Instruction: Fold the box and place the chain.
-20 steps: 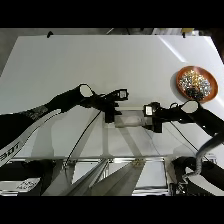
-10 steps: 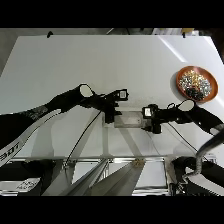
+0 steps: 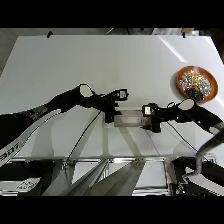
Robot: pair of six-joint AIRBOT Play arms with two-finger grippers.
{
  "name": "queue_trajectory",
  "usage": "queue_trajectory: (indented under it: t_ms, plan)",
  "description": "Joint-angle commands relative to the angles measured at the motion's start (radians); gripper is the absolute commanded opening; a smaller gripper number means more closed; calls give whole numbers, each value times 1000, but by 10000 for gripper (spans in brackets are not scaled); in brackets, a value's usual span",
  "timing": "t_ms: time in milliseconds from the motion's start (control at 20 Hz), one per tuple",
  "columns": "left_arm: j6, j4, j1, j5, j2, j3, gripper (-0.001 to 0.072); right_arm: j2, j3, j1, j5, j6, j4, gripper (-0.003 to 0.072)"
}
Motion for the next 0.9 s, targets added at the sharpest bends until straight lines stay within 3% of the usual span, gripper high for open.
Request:
queue_trajectory:
  t_ms: [0, 200, 300, 350, 450, 850]
  plan:
    - [0, 0, 0, 0, 0, 0, 11, 0, 1, 0, 4, 4, 22, 633]
    - [0, 0, 0, 0, 0, 0, 11, -5, 1, 0, 4, 11, 29, 631]
    - [0, 0, 0, 0, 0, 0, 11, -22, 1, 0, 4, 11, 28, 511]
    - [0, 0, 0, 0, 0, 0, 11, -27, 1, 0, 3, 11, 27, 509]
    - [0, 0, 0, 0, 0, 0, 11, -28, 1, 0, -1, 11, 21, 423]
    - [0, 0, 0, 0, 0, 0, 11, -28, 1, 0, -5, 11, -52, 423]
